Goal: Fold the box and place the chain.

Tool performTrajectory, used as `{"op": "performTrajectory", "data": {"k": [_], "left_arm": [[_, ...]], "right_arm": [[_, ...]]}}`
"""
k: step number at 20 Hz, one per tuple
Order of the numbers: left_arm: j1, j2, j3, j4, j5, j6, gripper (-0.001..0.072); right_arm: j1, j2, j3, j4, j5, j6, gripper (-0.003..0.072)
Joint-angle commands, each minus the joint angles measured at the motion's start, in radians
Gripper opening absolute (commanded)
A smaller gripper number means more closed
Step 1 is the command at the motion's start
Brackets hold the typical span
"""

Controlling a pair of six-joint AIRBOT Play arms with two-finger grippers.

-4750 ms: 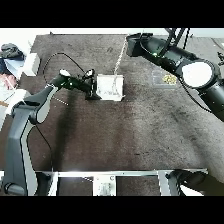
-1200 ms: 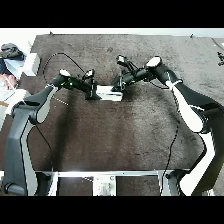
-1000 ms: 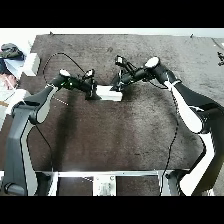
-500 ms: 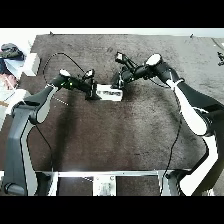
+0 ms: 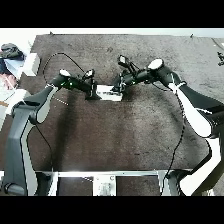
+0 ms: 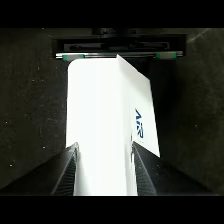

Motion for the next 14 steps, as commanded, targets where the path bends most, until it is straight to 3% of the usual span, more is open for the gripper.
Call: {"op": "performTrajectory", "data": {"k": [1,2,8,14], "left_arm": [[0.001,0.0,0.0,0.0,0.001,0.0,0.0405],[0.001,0.0,0.0,0.0,0.001,0.0,0.0405],[0.001,0.0,0.0,0.0,0.0,0.0,0.0405],[0.001,0.0,0.0,0.0,0.0,0.0,0.0405]], "right_arm": [[0.001,0.002,-0.061,0.061,-0.056,-0.115,0.0436],[0.003,0.002,-0.061,0.061,-0.053,-0.13,0.0509],[0.008,-0.013,-0.061,0.067,-0.063,-0.16,0.0506],[0.008,-0.015,-0.061,0.056,-0.164,-0.219,0.0505]]}}
